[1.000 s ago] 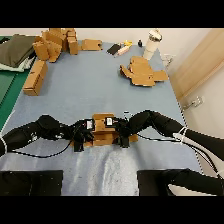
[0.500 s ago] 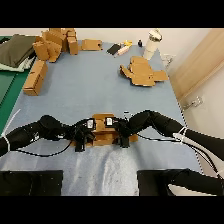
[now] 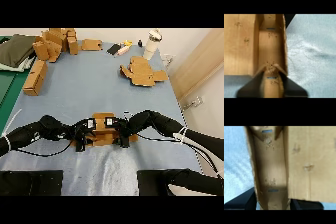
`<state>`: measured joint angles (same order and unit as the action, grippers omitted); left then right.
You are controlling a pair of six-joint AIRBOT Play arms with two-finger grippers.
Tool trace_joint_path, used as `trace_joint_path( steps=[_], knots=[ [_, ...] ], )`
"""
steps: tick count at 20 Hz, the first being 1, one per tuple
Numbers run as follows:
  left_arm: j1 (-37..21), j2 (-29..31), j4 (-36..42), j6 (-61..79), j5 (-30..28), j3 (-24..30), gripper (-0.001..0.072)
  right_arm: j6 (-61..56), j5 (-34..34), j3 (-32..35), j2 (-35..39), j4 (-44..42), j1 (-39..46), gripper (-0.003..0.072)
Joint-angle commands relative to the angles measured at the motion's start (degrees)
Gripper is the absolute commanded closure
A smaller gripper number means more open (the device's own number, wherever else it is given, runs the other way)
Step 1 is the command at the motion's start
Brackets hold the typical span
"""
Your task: Fold the box.
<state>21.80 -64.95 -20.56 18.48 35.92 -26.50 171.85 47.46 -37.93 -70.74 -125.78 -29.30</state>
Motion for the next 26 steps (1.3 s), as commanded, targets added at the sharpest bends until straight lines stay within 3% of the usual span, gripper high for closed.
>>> trace_joint_path(
  steps=[1,3,6,9,13,15,17,21,26],
  knots=[
    [-0.1,0.9,-5.9,-5.4,-3.2,-0.1,0.0698,0.1,0.0,0.0,0.0,0.0,0.0,0.0265],
    [-0.1,3.4,-15.4,-14.9,-4.4,-0.2,0.0698,0.1,0.0,0.0,0.0,0.0,0.0,0.0265],
    [-0.1,10.0,-31.4,-34.2,-1.6,-0.2,0.0698,0.1,0.0,0.0,0.0,0.0,0.0,0.0266],
    [-0.4,19.9,-43.3,-65.0,1.6,-0.2,0.0698,0.1,0.0,0.0,0.0,0.0,0.0,0.0265],
    [-6.3,31.5,-50.3,-107.9,13.6,1.0,0.0699,0.1,0.0,0.0,0.0,0.0,0.0,0.0266],
    [-10.2,32.5,-48.7,-113.2,18.8,4.2,0.07,0.1,0.0,0.0,0.0,0.0,0.0,0.0266],
    [-11.9,31.4,-42.9,-112.8,19.3,8.0,0.07,0.1,0.0,0.0,0.0,0.0,0.0,0.0266],
    [-9.8,28.9,-32.0,-109.2,12.7,12.3,0.07,0.1,0.0,0.0,0.0,0.0,0.0,0.0265],
    [-3.6,22.2,-28.8,-108.8,0.2,12.4,0.0701,0.1,0.0,0.0,0.0,0.0,0.0,0.0266]
  ],
)
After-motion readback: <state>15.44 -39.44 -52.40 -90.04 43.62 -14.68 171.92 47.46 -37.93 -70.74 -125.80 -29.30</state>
